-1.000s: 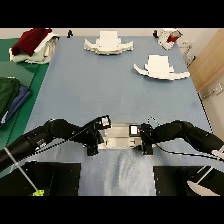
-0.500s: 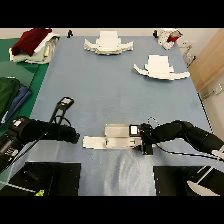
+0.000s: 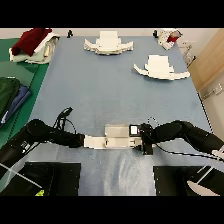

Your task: Fold the box.

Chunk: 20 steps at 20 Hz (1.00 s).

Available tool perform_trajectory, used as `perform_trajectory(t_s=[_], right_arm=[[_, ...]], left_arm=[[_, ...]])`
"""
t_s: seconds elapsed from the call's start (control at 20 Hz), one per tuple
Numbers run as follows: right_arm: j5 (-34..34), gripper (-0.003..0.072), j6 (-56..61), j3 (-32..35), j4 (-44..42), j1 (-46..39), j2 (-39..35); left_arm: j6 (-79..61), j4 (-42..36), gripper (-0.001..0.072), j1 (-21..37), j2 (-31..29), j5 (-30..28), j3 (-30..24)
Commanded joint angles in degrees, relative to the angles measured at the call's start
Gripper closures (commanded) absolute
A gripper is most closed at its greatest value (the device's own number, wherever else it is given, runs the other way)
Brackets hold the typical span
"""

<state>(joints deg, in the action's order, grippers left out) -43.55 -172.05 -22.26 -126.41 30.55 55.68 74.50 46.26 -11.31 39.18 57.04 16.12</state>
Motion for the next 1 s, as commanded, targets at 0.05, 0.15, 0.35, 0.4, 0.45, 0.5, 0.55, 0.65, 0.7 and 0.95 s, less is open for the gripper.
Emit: perform_trajectory(t_s=[0.05,0.15,0.35,0.4,0.45,0.5,0.55,0.65,0.7,0.95], right_arm=[[0.0,0.0159,0.0,0.0,0.0,0.0,0.0],[0.0,0.0158,0.0,0.0,0.0,0.0,0.0],[0.0,0.0158,0.0,0.0,0.0,0.0,0.0],[0.0,0.0158,0.0,0.0,0.0,0.0,0.0],[0.0,0.0158,0.0,0.0,0.0,0.0,0.0],[0.0,0.0158,0.0,0.0,0.0,0.0,0.0],[0.0,0.0159,0.0,0.0,0.0,0.0,0.0],[0.0,0.0159,0.0,0.0,0.0,0.0,0.0],[0.0,0.0159,0.0,0.0,0.0,0.0,0.0],[0.0,0.0159,0.0,0.0,0.0,0.0,0.0]], left_arm=[[-7.7,-9.4,0.0696,0.5,5.7,-3.2,-1.3],[-10.8,-12.9,0.0695,0.5,7.4,-3.3,-1.3],[-13.6,-18.0,0.0695,-3.6,7.6,-5.2,-1.2],[-13.5,-18.1,0.0695,-5.7,7.6,-6.1,-1.2],[-13.0,-18.4,0.0695,-7.3,7.6,-7.2,-1.2],[-13.0,-19.8,0.0694,-8.6,7.6,-8.1,-1.2],[-13.1,-20.7,0.0694,-9.4,7.6,-8.2,-0.9],[-13.5,-20.6,0.0692,-9.5,7.5,-7.5,0.5],[-13.5,-20.4,0.0683,-9.5,7.5,-7.5,1.2],[-13.5,-20.4,0.0308,-9.6,7.5,-6.5,2.5]])
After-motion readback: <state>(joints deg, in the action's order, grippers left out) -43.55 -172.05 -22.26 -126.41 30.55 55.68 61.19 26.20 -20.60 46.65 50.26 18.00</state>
